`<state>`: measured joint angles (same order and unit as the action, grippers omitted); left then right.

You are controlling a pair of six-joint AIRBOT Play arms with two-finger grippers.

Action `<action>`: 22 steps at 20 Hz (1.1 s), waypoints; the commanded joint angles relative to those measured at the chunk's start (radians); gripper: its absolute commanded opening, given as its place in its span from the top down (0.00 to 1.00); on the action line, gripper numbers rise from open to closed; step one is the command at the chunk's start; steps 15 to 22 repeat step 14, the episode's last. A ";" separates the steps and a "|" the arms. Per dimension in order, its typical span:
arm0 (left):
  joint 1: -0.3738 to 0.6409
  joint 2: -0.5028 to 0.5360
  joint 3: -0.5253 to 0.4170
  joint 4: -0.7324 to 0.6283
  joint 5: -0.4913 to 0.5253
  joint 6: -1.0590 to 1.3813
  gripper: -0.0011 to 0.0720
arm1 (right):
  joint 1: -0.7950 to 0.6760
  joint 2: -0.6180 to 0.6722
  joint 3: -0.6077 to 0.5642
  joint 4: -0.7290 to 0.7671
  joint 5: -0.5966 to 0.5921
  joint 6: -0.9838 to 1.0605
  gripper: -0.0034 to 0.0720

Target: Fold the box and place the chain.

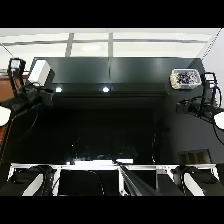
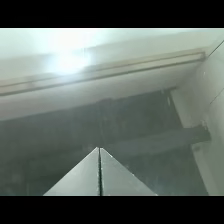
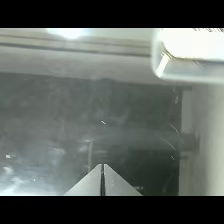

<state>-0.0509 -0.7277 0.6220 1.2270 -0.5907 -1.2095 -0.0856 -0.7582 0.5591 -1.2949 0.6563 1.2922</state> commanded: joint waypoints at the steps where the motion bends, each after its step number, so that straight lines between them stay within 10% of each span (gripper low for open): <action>1: -0.003 0.074 -0.078 0.010 0.003 0.005 0.95 | -0.031 0.000 -0.022 -0.024 0.003 0.025 0.93; 22: -0.005 0.074 -0.078 0.010 0.011 0.005 0.95 | -0.031 0.000 -0.022 -0.024 0.003 0.025 0.93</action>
